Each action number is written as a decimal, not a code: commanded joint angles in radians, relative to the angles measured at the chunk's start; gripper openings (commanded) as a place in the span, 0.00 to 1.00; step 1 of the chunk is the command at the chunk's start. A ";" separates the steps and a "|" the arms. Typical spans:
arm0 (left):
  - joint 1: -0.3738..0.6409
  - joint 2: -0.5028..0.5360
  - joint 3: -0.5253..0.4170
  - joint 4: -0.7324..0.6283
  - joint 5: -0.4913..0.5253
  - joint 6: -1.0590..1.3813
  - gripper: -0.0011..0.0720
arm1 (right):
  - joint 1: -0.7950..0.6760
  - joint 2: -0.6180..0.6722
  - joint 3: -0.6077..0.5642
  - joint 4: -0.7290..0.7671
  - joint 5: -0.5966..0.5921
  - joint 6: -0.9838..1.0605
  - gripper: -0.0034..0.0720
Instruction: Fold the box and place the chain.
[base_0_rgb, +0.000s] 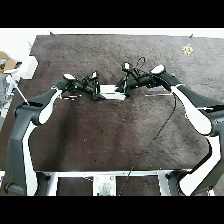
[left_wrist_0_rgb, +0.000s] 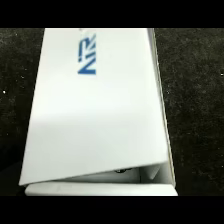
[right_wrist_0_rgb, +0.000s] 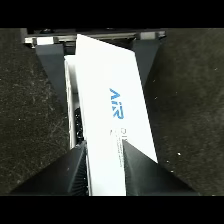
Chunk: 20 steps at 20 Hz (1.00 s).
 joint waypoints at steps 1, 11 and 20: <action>0.001 0.000 0.000 0.000 -0.001 0.001 0.49 | 0.001 -0.009 0.000 -0.026 0.030 0.022 0.37; 0.001 0.000 0.000 0.000 0.002 0.001 0.49 | -0.030 -0.008 0.003 0.012 0.083 0.070 0.37; 0.001 0.000 0.000 0.000 0.002 0.001 0.49 | -0.040 -0.014 0.002 0.188 0.116 0.102 0.05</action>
